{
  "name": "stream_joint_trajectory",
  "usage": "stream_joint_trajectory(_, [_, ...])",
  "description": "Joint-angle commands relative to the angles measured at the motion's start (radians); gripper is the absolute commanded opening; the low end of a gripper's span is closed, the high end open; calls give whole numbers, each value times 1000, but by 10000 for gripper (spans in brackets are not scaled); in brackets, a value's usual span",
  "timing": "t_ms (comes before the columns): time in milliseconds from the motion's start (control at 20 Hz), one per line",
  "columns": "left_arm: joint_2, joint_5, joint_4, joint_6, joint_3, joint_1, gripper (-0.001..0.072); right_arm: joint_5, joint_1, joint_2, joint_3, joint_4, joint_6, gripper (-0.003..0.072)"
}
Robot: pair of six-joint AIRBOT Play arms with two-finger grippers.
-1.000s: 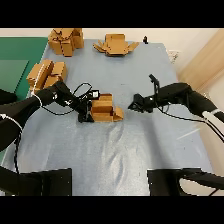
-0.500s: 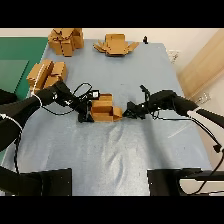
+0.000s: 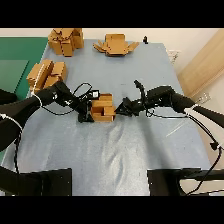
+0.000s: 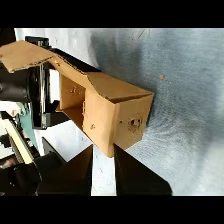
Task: Fold the box.
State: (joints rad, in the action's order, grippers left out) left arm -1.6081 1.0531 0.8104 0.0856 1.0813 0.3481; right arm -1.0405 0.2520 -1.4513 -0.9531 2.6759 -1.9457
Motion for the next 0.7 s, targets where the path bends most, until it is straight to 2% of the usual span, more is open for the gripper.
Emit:
stream_joint_trajectory(0, [0,4,-2,0,1,0,16,10,8,-2,-2,13,-11,223])
stream_joint_trajectory(50, [1,4,-2,0,1,-1,16,37,18,-2,-3,8,-10,253])
stream_joint_trajectory(150, [1,5,-2,0,1,-1,16,72,42,-2,-14,-60,32,260])
stream_joint_trajectory(200, [1,5,-2,0,1,-1,16,75,54,-2,-27,-114,77,316])
stream_joint_trajectory(400, [1,5,-2,0,1,-1,16,75,109,-2,-94,-304,252,317])
stream_joint_trajectory(650, [0,4,-3,0,1,-1,16,90,169,-12,-173,-399,399,321])
